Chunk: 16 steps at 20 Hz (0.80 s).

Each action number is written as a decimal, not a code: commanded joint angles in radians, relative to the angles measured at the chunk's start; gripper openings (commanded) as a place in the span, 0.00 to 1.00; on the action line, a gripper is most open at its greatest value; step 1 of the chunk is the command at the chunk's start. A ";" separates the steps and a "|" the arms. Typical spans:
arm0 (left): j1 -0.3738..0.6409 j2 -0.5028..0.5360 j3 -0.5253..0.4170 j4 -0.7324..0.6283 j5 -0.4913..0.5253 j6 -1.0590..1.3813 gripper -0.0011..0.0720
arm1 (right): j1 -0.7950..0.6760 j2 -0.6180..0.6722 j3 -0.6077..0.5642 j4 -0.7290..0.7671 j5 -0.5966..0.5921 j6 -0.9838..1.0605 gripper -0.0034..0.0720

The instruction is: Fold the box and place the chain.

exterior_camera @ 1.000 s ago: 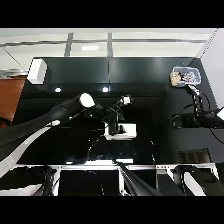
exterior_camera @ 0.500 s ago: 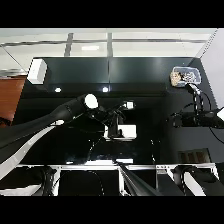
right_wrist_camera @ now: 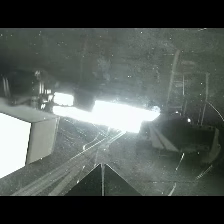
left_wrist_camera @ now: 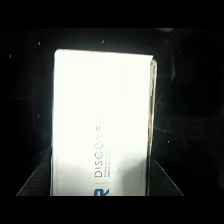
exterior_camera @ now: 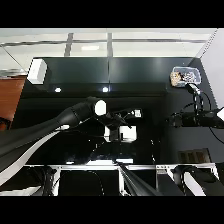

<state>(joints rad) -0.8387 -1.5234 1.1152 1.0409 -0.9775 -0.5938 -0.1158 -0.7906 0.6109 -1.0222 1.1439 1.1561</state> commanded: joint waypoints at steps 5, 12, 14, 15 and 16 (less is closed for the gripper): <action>0.010 0.066 0.079 0.171 -0.082 -0.230 0.55 | -0.001 0.000 0.000 0.001 0.003 0.000 0.06; 0.553 0.323 0.125 0.435 -0.349 -0.632 0.55 | -0.001 0.000 0.000 0.001 0.013 0.000 0.06; 0.799 0.326 0.124 0.404 -0.361 -0.705 0.55 | -0.001 0.000 0.000 0.001 0.013 0.008 0.06; 0.903 0.313 0.119 0.388 -0.353 -0.705 0.55 | -0.001 0.000 0.000 0.001 0.012 0.009 0.06; 0.999 0.291 0.111 0.386 -0.330 -0.705 0.55 | -0.001 0.000 0.000 0.001 0.011 0.012 0.06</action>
<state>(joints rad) -0.1131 -1.2331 1.2324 1.4170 -1.2934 -1.2114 -0.1158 -0.7906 0.6109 -1.0214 1.1557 1.1587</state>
